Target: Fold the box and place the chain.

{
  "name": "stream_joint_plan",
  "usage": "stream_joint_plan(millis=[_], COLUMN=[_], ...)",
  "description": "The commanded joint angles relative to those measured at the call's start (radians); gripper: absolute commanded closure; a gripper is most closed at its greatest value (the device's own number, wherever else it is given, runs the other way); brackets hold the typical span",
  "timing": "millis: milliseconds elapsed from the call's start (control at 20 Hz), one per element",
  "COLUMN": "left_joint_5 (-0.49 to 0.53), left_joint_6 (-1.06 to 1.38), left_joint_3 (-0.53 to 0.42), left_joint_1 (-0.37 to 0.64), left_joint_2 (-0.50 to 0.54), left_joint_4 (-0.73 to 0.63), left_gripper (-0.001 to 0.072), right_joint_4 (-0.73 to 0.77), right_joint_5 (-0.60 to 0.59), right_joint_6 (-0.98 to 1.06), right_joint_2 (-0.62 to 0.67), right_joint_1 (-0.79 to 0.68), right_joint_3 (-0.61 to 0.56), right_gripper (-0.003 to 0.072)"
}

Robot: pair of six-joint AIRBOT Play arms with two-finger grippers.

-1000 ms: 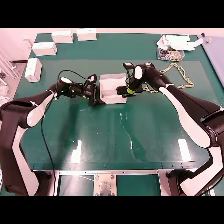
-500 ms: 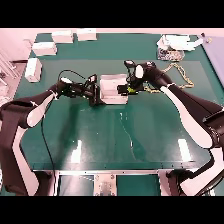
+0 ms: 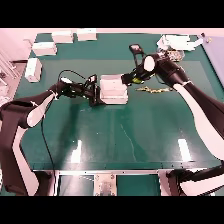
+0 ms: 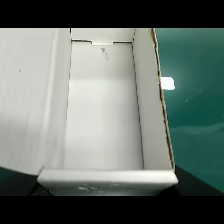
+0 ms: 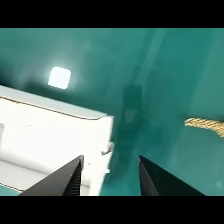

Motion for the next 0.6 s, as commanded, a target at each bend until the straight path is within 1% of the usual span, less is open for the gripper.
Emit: stream_joint_plan(millis=[0,100,150,250,350,400,450,500,550], left_joint_5=[0.000,0.000,0.000,0.000,0.000,0.001,0.001,0.002,0.003], left_joint_6=[0.000,0.000,0.000,0.000,0.000,0.000,0.000,0.000,0.000], left_joint_3=[0.000,0.000,0.000,0.000,0.000,0.000,0.000,0.000,0.000], left_joint_1=[0.001,0.001,0.001,0.001,0.001,0.001,0.001,0.001,0.001], left_joint_2=[0.000,0.000,0.000,0.000,0.000,0.000,0.000,0.000,0.000], left_joint_4=[0.000,0.000,0.000,0.000,0.000,0.000,0.000,0.000,0.000], left_gripper=[0.0263,0.0263,0.0263,0.0263,0.0263,0.0263,0.0262,0.0262,0.0262], right_joint_4=[-0.054,-0.054,-0.053,-0.053,-0.049,-0.023,0.048,0.157,0.298], right_joint_5=[-0.035,-0.067,-0.098,-0.221,-0.340,-0.383,-0.426,-0.457,-0.457], right_joint_6=[-0.091,-0.153,-0.188,-0.303,-0.493,-0.592,-0.740,-0.890,-1.104], right_joint_2=[0.068,0.102,0.122,0.158,0.175,0.175,0.174,0.172,0.165], right_joint_1=[-0.040,-0.086,-0.116,-0.177,-0.241,-0.275,-0.311,-0.344,-0.377], right_joint_3=[-0.001,-0.032,-0.065,-0.163,-0.269,-0.311,-0.357,-0.393,-0.418], right_gripper=[0.0252,0.0252,0.0252,0.0252,0.0247,0.0215,0.0210,0.0211,0.0212])
